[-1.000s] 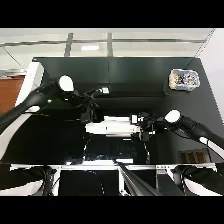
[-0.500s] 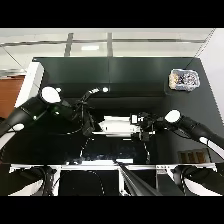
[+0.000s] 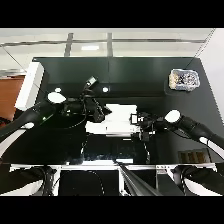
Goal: Fold the box and place the chain.
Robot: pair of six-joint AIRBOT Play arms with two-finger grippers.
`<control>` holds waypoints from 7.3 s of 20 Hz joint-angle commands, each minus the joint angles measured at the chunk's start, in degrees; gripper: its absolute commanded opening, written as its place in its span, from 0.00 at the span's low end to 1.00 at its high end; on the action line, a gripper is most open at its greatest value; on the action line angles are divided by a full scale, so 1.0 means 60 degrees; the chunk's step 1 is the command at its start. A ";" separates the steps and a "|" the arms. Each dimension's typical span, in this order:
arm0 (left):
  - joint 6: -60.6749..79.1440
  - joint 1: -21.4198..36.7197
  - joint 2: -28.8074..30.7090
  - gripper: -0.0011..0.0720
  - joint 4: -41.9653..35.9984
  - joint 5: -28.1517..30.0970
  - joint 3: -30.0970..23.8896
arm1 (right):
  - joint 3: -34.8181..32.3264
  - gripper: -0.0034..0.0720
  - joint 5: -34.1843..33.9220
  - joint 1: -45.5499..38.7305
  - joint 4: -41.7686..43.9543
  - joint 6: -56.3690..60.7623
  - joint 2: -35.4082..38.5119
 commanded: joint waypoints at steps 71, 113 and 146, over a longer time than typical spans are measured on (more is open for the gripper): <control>0.3654 -0.1271 0.0240 0.25 0.1002 0.1082 -0.1617 | -0.0007 0.31 -0.0004 0.0000 0.0000 0.0000 0.0000; -0.6204 0.2011 -0.0637 0.05 0.0616 -0.2568 -0.2116 | -0.0007 0.31 -0.0004 0.0000 0.0000 0.0000 0.0000; -1.0061 -0.0098 -0.0634 0.74 0.3472 -0.2896 0.0718 | -0.0007 0.31 -0.0004 0.0000 0.0000 0.0000 0.0000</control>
